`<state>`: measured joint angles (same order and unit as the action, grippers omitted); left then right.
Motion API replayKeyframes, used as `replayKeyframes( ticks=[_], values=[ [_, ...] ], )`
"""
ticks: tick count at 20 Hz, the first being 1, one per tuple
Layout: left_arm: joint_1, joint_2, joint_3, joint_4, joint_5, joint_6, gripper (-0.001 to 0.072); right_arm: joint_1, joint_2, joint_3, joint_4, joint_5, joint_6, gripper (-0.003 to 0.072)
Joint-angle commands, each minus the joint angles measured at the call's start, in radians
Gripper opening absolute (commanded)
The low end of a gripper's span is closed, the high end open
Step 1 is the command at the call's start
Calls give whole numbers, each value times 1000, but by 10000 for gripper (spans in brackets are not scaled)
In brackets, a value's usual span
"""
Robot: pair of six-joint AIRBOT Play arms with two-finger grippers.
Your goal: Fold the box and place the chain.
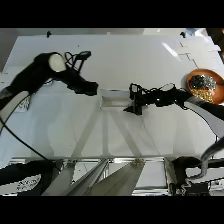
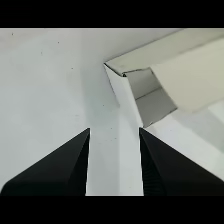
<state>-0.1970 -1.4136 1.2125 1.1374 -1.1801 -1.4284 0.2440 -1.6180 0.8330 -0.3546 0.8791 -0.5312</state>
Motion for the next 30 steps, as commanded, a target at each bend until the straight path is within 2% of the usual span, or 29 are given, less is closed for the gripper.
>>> replayKeyframes(
  ticks=[1,4,6,7,8,10,13,15,19,22,26,30],
  values=[
    [130,53,-115,-223,6,493,347,0,0,0,0,0,0,494],
    [204,51,-246,-353,22,1106,376,0,0,0,0,0,0,494],
    [221,43,-312,-399,24,1536,550,0,0,0,0,0,0,494],
    [223,27,-331,-423,24,1693,608,0,0,0,0,0,0,494],
    [222,4,-336,-435,23,1793,649,0,0,0,0,0,0,494],
    [222,-58,-336,-514,26,1944,656,0,0,0,0,0,0,494],
    [221,-166,-336,-668,37,2011,696,0,0,0,0,0,0,494],
    [220,-227,-336,-727,40,2022,696,0,0,0,0,0,0,494],
    [221,-243,-327,-801,83,2109,695,0,0,0,0,0,0,494],
    [225,-258,-310,-799,67,2108,694,0,0,0,0,0,0,494],
    [242,-314,-231,-770,-59,2092,694,0,0,0,0,0,0,494],
    [239,-337,-194,-756,-90,2078,693,0,0,0,0,0,0,494]
  ],
)
